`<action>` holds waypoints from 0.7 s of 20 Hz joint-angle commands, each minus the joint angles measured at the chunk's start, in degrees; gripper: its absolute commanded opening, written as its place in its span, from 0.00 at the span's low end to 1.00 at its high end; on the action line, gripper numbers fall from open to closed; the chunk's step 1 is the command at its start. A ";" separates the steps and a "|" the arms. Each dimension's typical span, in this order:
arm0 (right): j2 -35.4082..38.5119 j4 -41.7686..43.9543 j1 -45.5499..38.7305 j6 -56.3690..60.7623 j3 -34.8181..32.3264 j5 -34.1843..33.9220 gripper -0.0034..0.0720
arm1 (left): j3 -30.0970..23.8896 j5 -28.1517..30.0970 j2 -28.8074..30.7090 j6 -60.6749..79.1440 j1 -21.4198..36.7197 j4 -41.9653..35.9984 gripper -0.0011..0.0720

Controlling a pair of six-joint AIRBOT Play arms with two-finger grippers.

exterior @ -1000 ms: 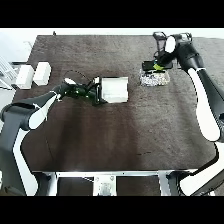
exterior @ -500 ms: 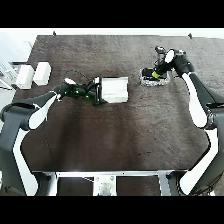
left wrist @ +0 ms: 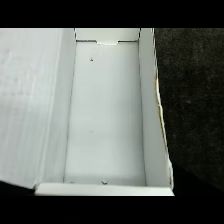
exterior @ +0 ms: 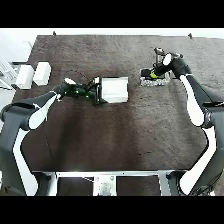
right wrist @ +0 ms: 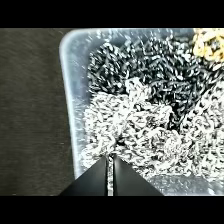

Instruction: Fold the box and place the chain.

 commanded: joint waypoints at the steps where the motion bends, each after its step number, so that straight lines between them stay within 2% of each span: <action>1: 4.31 -0.17 0.44 -0.33 0.09 -0.46 0.05 | -0.02 0.02 -0.02 0.00 0.02 0.00 0.40; 8: 22.27 -4.35 1.44 -1.90 0.09 -0.72 0.05 | -0.02 0.04 -0.02 0.00 0.02 0.00 0.40; 14: 37.99 -11.21 7.15 -3.43 0.09 -0.96 0.05 | -0.02 0.02 -0.02 0.00 0.02 0.00 0.40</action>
